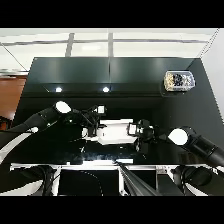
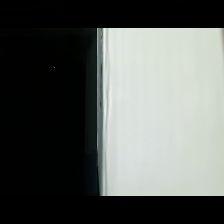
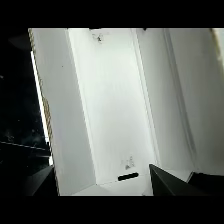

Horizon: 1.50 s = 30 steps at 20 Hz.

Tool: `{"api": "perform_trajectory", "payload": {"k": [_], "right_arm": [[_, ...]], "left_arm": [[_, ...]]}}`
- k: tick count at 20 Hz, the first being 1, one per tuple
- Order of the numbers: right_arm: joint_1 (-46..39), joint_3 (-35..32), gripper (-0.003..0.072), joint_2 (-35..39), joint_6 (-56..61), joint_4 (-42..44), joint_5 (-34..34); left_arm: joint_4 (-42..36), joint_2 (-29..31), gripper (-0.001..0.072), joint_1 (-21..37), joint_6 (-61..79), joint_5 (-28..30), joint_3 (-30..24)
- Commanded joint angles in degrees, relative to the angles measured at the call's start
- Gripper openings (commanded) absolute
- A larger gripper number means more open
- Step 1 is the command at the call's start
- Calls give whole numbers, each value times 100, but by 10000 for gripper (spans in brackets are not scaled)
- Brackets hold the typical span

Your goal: Fold the box and place the chain.

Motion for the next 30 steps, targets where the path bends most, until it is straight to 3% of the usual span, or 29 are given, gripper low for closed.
{"api": "perform_trajectory", "payload": {"k": [1, 4, 11, 23, 30], "right_arm": [[-295, 103, 706, -11, -168, -7, 0], [-743, 208, 704, -83, -966, 531, 398], [-931, 219, 704, -599, -2258, 1502, 160], [-1285, 219, 703, -599, -2317, 1512, 380], [-1283, 201, 703, -704, -2618, 1961, 708]], "left_arm": [[2, -2, 28, -4, 0, -9, -4], [4, -2, 28, -4, 0, -9, -4], [2, -2, 28, -4, 0, -9, -4], [4, -2, 28, -4, 0, -9, -4], [4, -2, 28, -2, 4, -2, -4]]}}
